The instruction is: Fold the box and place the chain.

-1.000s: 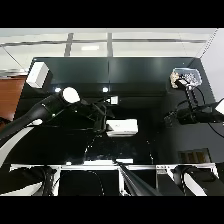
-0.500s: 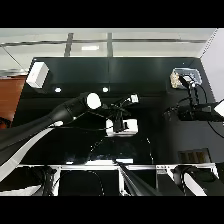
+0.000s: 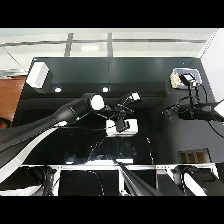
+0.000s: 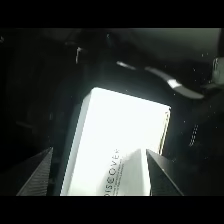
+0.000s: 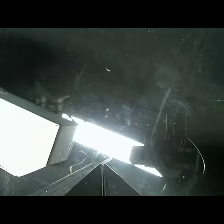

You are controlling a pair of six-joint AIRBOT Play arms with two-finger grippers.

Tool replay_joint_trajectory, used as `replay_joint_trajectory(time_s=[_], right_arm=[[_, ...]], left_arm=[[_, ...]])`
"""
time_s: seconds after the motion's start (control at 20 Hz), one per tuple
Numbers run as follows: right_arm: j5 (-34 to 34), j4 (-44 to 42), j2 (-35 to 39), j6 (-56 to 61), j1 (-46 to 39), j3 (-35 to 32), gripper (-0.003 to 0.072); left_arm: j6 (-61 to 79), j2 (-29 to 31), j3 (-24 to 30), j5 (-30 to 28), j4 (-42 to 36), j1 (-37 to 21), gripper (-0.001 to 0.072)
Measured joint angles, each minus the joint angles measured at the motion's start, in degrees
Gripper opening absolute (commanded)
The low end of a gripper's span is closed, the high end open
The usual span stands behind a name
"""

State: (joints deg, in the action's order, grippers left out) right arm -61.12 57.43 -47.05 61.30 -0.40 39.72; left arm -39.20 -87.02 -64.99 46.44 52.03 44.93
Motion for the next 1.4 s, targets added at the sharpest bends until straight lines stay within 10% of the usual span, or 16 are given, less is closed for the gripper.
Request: replay_joint_trajectory(time_s=[0.8,1.0,1.4], right_arm=[[0.5,-0.1,0.0,0.0,0.0,0.0,0.002],[0.7,-0.2,0.0,0.0,0.0,0.0,0.0019],[0.7,-0.4,0.0,0.3,0.0,0.0,0.002]], left_arm=[[-3.2,0.0,-1.9,7.2,15.6,5.4,0.0708],[-7.3,0.0,-2.1,7.1,19.5,6.4,0.0325],[-23.4,8.5,-6.0,18.2,32.2,-5.6,0.0325]])
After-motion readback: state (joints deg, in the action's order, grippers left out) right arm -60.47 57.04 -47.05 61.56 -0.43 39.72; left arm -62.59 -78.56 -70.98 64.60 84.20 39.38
